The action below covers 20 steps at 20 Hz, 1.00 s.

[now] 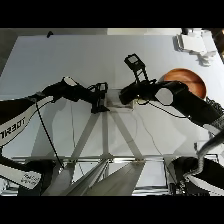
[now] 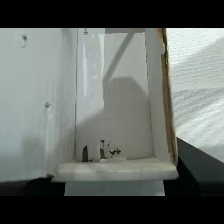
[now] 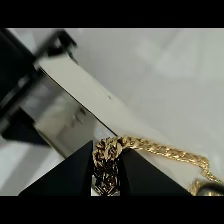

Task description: Fold the box and place the chain.

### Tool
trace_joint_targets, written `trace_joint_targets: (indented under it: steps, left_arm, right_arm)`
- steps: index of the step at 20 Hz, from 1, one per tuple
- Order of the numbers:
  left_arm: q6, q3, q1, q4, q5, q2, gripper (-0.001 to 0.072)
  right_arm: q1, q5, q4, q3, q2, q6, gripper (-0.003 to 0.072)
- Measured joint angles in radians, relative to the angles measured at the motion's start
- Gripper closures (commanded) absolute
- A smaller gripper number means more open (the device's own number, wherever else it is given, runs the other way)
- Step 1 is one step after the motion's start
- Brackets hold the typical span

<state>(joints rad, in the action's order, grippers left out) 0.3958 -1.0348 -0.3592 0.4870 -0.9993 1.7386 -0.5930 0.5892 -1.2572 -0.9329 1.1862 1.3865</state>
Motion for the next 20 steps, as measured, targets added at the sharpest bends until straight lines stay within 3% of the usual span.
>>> trace_joint_targets:
  steps: [8, 13, 20]
  left_arm:
    - [0.0, 0.0, 0.0, 0.0, 0.0, 0.0, 0.0286]
    - [0.0, 0.0, 0.0, 0.0, 0.0, 0.0, 0.0286]
    - [0.0, 0.0, 0.0, 0.0, 0.0, 0.0, 0.0286]
  right_arm:
    - [-0.003, -0.015, 0.078, 0.0, 0.004, -0.005, 0.068]
    - [-0.003, 0.092, -0.05, 0.0, -0.015, 0.01, 0.068]
    - [0.074, 0.109, -0.153, 0.0, -0.132, 0.057, 0.068]
